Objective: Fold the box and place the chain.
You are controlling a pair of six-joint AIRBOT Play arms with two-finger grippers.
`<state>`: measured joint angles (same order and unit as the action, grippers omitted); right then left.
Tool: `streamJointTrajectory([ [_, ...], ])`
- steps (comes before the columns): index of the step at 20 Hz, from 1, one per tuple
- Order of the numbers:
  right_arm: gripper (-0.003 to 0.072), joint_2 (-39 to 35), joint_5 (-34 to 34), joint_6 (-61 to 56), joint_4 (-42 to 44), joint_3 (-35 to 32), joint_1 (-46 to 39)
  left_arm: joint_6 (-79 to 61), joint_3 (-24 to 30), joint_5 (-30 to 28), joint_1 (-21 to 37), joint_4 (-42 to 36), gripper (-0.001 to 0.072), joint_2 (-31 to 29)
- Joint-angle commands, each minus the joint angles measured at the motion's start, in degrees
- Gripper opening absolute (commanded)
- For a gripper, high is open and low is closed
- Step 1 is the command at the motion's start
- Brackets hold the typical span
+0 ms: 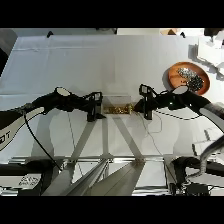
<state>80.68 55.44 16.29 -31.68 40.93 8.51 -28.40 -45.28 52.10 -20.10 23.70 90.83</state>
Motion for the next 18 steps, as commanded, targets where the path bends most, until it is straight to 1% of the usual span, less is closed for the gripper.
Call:
streamJointTrajectory([
  [1,0.0011,-3.6,-1.1,-5.6,-3.1,0.0,0.0,-0.1,0.0,0.0,0.0,0.1,0.0210,0.0],
  [4,0.0011,-6.6,-0.5,-6.1,-2.8,0.0,0.2,-0.1,0.0,0.0,0.0,0.1,0.0210,0.0],
  [7,0.0011,-10.3,0.8,-6.2,-2.0,0.2,2.8,-0.1,0.0,0.0,0.0,0.1,0.0210,0.0],
  [8,0.0011,-11.3,0.5,-6.2,-0.5,0.2,4.0,-0.1,0.0,0.0,0.0,0.1,0.0210,0.0],
  [12,0.0012,-12.5,-0.6,-4.7,14.1,0.2,7.6,-0.1,0.0,0.0,0.0,0.1,0.0210,0.0],
  [15,0.0012,-12.5,-3.7,2.9,24.9,0.2,9.4,-0.1,0.0,0.0,0.0,0.1,0.0210,0.0],
  [18,0.0012,-12.5,-3.5,4.8,31.9,0.2,9.6,-0.1,0.0,0.0,0.0,0.1,0.0210,0.0],
])
